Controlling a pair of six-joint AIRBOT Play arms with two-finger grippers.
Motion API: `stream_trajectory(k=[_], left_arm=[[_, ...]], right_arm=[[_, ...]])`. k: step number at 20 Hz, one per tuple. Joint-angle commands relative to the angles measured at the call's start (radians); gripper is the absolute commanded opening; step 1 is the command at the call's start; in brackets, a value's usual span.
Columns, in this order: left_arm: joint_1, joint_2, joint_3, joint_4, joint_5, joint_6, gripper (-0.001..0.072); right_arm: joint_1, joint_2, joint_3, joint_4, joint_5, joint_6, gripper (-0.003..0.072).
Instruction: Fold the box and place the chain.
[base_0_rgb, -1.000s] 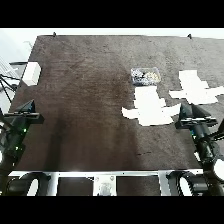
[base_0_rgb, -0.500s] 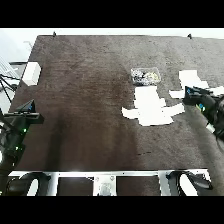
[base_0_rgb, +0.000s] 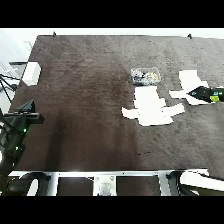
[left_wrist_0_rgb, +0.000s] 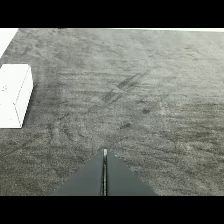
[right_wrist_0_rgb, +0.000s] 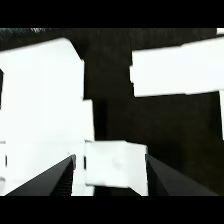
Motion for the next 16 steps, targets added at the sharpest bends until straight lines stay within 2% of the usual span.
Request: stream_trajectory(k=[1,4,10,16], left_arm=[[0.0,0.001,0.0,0.0,0.0,0.0,0.002],[0.0,0.001,0.0,0.0,0.0,0.0,0.002],[0.0,0.001,0.0,0.0,0.0,0.0,0.002],[0.0,0.001,0.0,0.0,0.0,0.0,0.002]], right_arm=[[-0.005,-0.2,0.193,-0.141,0.224,0.054,0.0519],[0.008,-0.277,0.238,-0.168,0.253,0.053,0.0519],[0.043,-0.339,0.239,-0.157,0.261,0.008,0.0519],[0.076,-0.415,0.238,-0.111,0.319,-0.014,0.0502]])
